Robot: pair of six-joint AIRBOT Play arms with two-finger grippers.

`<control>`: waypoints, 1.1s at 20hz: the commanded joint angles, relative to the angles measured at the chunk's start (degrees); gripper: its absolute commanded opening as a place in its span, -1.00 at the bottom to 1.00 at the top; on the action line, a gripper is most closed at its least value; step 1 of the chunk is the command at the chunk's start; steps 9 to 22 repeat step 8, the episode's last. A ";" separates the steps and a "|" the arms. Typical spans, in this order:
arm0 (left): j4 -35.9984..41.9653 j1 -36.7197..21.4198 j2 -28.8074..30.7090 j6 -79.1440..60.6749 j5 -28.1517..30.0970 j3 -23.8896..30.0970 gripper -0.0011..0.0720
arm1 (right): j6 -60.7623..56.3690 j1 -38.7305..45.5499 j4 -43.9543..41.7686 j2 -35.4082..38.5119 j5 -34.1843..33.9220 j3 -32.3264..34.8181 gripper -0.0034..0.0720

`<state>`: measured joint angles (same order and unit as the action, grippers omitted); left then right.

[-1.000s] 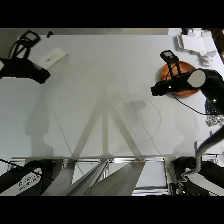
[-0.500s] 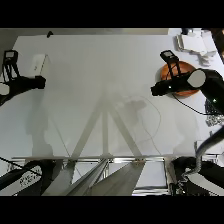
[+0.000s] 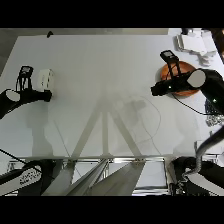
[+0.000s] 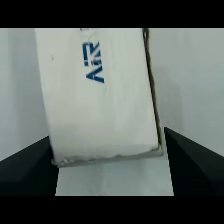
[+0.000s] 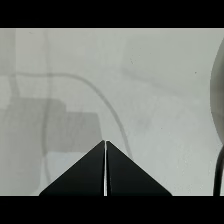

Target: Fold the box and place the chain.

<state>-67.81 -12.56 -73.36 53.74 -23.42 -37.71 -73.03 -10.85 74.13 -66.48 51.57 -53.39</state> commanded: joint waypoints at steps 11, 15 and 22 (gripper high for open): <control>-2.14 -0.02 8.90 -0.15 -3.02 0.11 0.97 | -0.02 0.02 -0.02 0.04 0.02 -0.04 -0.88; -2.14 -0.02 8.90 -0.15 -3.02 0.11 0.97 | -0.02 0.02 -0.02 0.04 0.02 -0.04 -0.88; -2.14 -0.02 8.90 -0.15 -3.02 0.11 0.97 | -0.02 0.02 -0.02 0.04 0.02 -0.04 -0.88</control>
